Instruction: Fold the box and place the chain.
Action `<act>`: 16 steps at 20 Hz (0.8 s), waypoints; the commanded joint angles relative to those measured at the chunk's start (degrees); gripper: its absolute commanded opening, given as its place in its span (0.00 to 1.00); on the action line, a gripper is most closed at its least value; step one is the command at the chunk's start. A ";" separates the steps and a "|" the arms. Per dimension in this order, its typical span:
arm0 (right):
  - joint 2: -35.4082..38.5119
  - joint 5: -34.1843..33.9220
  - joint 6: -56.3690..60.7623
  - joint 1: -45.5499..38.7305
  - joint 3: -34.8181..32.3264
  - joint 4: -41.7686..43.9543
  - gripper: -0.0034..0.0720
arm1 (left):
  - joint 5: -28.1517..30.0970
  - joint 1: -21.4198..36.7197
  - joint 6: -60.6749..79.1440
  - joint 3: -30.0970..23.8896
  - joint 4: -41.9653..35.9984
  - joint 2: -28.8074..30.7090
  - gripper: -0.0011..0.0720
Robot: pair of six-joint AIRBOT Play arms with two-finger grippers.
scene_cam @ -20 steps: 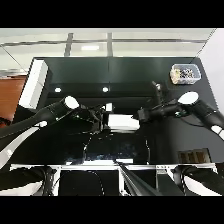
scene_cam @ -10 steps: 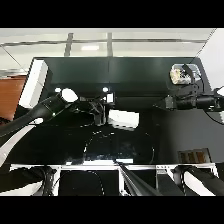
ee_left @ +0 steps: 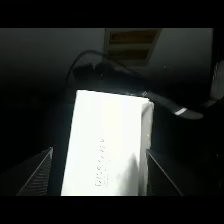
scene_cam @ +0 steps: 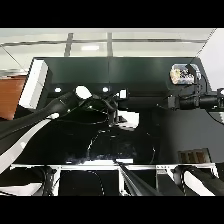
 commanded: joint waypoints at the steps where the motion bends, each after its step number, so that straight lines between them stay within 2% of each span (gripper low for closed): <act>1: 0.04 -0.07 -0.02 -0.07 0.00 -0.26 0.06 | -1.33 -0.20 -4.83 2.71 -0.48 -3.41 0.99; 6: 0.04 -0.87 -0.02 -0.07 -0.02 -0.92 0.06 | -4.85 -0.24 -6.93 3.19 -0.46 -5.18 0.99; 16: 0.04 -1.27 -0.02 -0.07 -0.02 -0.94 0.06 | -6.75 -0.22 -5.92 3.28 0.26 -5.31 0.98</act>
